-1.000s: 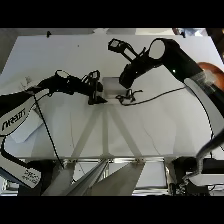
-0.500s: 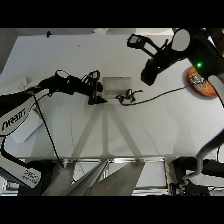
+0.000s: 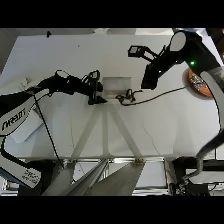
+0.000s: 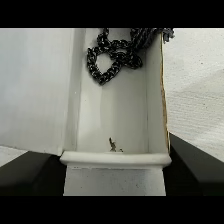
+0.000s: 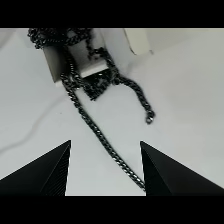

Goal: Fold the box and place the chain.

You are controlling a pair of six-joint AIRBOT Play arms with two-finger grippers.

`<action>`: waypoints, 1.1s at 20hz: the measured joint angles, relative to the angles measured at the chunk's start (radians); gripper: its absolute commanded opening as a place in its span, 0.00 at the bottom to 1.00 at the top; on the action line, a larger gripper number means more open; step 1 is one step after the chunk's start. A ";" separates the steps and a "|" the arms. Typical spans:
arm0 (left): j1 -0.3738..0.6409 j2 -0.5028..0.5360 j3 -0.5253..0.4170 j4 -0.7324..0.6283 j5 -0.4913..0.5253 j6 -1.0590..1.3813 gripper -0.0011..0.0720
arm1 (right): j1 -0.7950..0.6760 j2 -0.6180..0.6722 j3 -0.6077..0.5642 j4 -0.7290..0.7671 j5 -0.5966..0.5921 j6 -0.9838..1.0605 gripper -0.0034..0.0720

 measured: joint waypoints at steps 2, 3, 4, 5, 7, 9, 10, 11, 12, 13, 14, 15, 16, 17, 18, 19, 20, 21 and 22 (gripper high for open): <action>0.000 0.000 0.000 0.000 0.000 0.000 0.54 | -0.002 -0.024 -0.010 0.014 0.003 -0.011 0.69; 0.000 0.000 0.000 0.000 0.000 0.000 0.54 | -0.003 -0.026 -0.016 0.020 -0.002 -0.013 0.69; 0.000 0.000 0.000 0.000 0.000 0.000 0.54 | -0.004 -0.025 -0.023 0.023 -0.012 -0.016 0.69; 0.000 0.000 0.000 0.000 0.000 0.000 0.54 | -0.005 -0.016 -0.032 0.025 -0.024 -0.017 0.69; 0.000 0.000 0.000 0.000 0.000 0.000 0.54 | -0.005 0.023 -0.055 0.038 -0.061 -0.021 0.71; 0.000 0.000 0.000 0.000 0.000 0.000 0.54 | -0.005 0.083 -0.105 0.038 -0.115 -0.040 0.74; 0.000 0.000 0.000 0.000 0.000 0.000 0.54 | -0.005 0.121 -0.143 0.039 -0.150 -0.064 0.75; 0.000 0.000 0.000 0.000 0.000 0.000 0.54 | -0.005 0.152 -0.186 0.034 -0.179 -0.095 0.76; 0.000 0.000 0.000 0.000 0.000 0.000 0.54 | -0.005 0.184 -0.232 0.034 -0.212 -0.136 0.76; 0.000 0.000 0.000 0.000 0.000 0.000 0.54 | -0.005 0.204 -0.273 0.034 -0.237 -0.179 0.78; 0.000 0.000 0.000 0.000 0.000 0.000 0.54 | -0.005 0.216 -0.316 0.030 -0.255 -0.225 0.79; 0.000 0.000 0.000 0.000 0.000 0.000 0.54 | -0.005 0.223 -0.351 0.030 -0.273 -0.267 0.82; 0.000 0.000 0.000 0.000 0.000 0.000 0.54 | -0.005 0.223 -0.385 0.031 -0.292 -0.311 0.88; 0.000 0.000 0.000 0.000 0.000 0.000 0.54 | -0.005 0.217 -0.412 0.029 -0.305 -0.349 0.91; 0.000 0.000 0.000 0.000 0.000 0.000 0.54 | -0.005 0.208 -0.433 0.031 -0.330 -0.386 0.91; 0.000 0.000 0.000 0.000 0.000 0.000 0.54 | -0.005 0.195 -0.447 0.037 -0.351 -0.418 0.93; 0.000 0.000 0.000 0.000 0.000 0.000 0.54 | -0.005 0.180 -0.459 0.050 -0.375 -0.454 0.93; 0.000 0.000 0.000 0.000 0.000 0.000 0.54 | -0.005 0.167 -0.466 0.068 -0.399 -0.493 0.93; 0.000 0.000 0.000 0.000 0.000 0.000 0.54 | -0.005 0.151 -0.472 0.090 -0.420 -0.537 0.93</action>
